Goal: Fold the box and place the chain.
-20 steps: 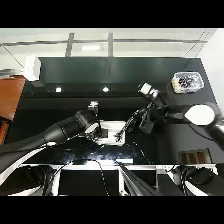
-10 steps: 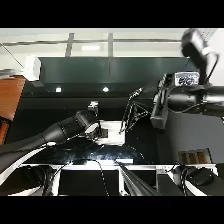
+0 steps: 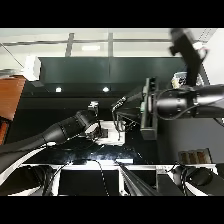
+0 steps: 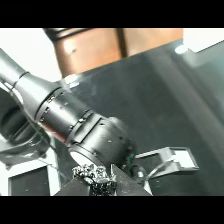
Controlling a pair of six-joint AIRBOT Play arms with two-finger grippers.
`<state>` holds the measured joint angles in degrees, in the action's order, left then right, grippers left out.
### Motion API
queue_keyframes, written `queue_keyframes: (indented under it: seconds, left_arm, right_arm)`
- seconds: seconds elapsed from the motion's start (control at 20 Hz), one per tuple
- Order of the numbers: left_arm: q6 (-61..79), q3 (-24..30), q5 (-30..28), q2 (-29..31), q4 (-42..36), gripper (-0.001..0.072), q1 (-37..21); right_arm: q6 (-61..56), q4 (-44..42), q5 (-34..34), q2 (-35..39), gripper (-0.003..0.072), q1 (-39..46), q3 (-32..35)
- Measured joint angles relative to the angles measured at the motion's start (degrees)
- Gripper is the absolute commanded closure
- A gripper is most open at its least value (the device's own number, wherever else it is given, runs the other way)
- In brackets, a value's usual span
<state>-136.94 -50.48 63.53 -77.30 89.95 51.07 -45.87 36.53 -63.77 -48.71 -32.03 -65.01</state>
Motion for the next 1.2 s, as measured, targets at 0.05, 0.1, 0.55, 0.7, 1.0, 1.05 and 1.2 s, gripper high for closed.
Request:
queue_keyframes:
  seconds: [0.05, 0.1, 0.55, 0.7, 1.0, 1.05, 1.2]
  left_arm:
    - [0.0, 0.0, 0.0, 0.0, 0.0, 0.0678, 0.0]
    - [0.0, 0.0, 0.0, 0.0, 0.0, 0.0678, 0.0]
    - [0.0, 0.0, 0.0, 0.0, 0.0, 0.0678, 0.0]
    - [0.0, 0.0, 0.0, 0.0, 0.0, 0.0678, 0.0]
    - [0.0, 0.0, 0.0, 0.0, 0.0, 0.0678, 0.0]
    - [0.0, 0.0, 0.0, 0.0, 0.0, 0.0678, 0.0]
    - [0.0, 0.0, 0.0, 0.0, 0.0, 0.0678, 0.0]
  right_arm:
    - [0.0, -0.1, -0.1, -1.0, 0.0666, -0.4, 0.0]
    - [0.0, 0.1, -0.2, -1.9, 0.0665, -0.7, 0.0]
    - [-1.0, 4.9, 0.2, -8.5, 0.0421, -1.6, 10.6]
    - [-1.1, 5.7, 2.2, -9.0, 0.0077, -1.2, 15.9]
    - [-1.3, 10.3, -1.6, -7.3, 0.0076, 9.3, 18.4]
    - [-1.3, 11.9, -2.6, -7.0, 0.0075, 12.0, 18.6]
    - [-0.3, 17.9, -2.1, -6.7, -0.0019, 17.6, 20.3]
